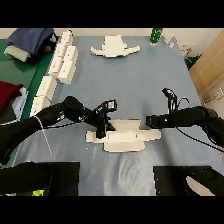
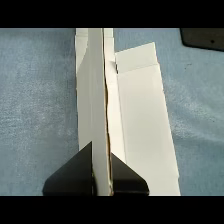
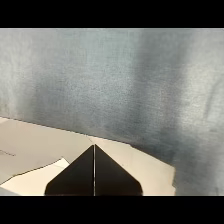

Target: Fold the box.

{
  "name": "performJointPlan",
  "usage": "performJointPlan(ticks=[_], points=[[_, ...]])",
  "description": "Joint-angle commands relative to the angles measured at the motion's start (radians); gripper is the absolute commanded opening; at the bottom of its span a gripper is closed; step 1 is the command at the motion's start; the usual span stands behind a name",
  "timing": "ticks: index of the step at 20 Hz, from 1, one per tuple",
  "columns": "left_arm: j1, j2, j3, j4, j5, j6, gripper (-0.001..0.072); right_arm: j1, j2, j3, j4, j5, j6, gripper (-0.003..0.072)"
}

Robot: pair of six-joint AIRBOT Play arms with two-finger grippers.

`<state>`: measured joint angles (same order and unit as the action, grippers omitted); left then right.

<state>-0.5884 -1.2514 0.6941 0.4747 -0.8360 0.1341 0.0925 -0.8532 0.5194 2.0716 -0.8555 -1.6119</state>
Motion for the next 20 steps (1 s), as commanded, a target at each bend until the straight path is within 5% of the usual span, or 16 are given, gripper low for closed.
performJointPlan(ticks=[1,9,13,15,16,18,20], points=[[-0.002,-0.002,0.001,0.003,0.010,-0.001,0.0012,0.001,0.001,0.000,0.001,-0.047,0.000,0.0000],[-0.002,-0.002,0.001,-0.003,0.017,-0.001,0.0012,0.052,0.236,0.000,0.005,-0.312,-0.016,-0.0001],[-0.002,-0.001,0.001,-0.003,0.016,-0.001,0.0012,0.343,0.306,0.000,-0.005,-0.357,-0.180,-0.0001],[-0.002,-0.002,0.001,-0.003,0.016,-0.001,0.0012,0.537,0.291,-0.003,-0.130,-0.298,-0.226,0.0002],[-0.002,-0.002,0.001,-0.003,0.016,-0.001,0.0012,0.615,0.268,-0.005,-0.223,-0.249,-0.249,0.0106],[-0.002,-0.002,0.001,-0.003,0.016,-0.001,0.0012,0.716,0.191,-0.008,-0.358,-0.122,-0.258,0.0658],[-0.002,-0.001,0.001,-0.003,0.016,-0.001,0.0012,0.753,0.088,-0.008,-0.386,-0.025,-0.269,0.0720]])
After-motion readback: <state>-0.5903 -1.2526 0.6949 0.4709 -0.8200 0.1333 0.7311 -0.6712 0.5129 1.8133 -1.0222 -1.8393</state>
